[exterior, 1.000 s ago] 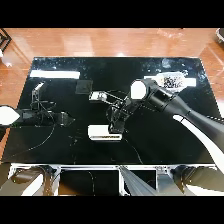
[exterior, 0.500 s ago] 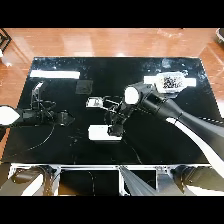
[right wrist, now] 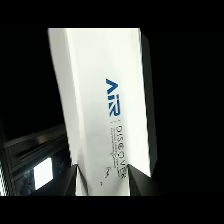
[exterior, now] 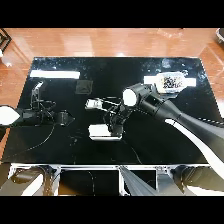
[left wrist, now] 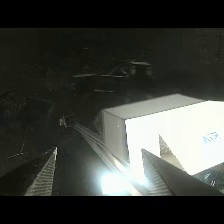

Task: Fold the box and place the chain.

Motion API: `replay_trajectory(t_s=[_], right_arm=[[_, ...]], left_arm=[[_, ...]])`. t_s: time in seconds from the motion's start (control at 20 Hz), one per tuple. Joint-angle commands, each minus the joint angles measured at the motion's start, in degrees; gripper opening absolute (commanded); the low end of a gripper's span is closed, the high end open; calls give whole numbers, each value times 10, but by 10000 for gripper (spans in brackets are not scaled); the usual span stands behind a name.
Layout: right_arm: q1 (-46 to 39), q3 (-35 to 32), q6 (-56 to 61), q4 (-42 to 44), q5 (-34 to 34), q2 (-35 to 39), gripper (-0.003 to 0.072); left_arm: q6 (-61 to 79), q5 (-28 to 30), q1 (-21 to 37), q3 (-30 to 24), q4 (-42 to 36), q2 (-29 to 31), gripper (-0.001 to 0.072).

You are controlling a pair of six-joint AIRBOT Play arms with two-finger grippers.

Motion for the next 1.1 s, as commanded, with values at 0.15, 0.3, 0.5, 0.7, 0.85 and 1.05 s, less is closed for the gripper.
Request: replay_trajectory(t_s=[0.15,0.3,0.5,0.7,0.85,1.05], right_arm=[[5,0,1,0,0,0,359],[9,0,2,-1,0,0,246],[10,0,7,-1,-1,0,245],[10,0,20,-2,-1,0,246],[13,0,22,-4,0,0,247],[28,0,28,-27,-1,0,249]], left_arm=[[0,4,1,0,0,0,633],[0,4,1,0,0,-3,632],[0,4,1,0,0,-4,632],[0,4,1,0,0,-4,632],[0,4,1,0,0,-4,632],[0,4,1,0,0,-4,632]])
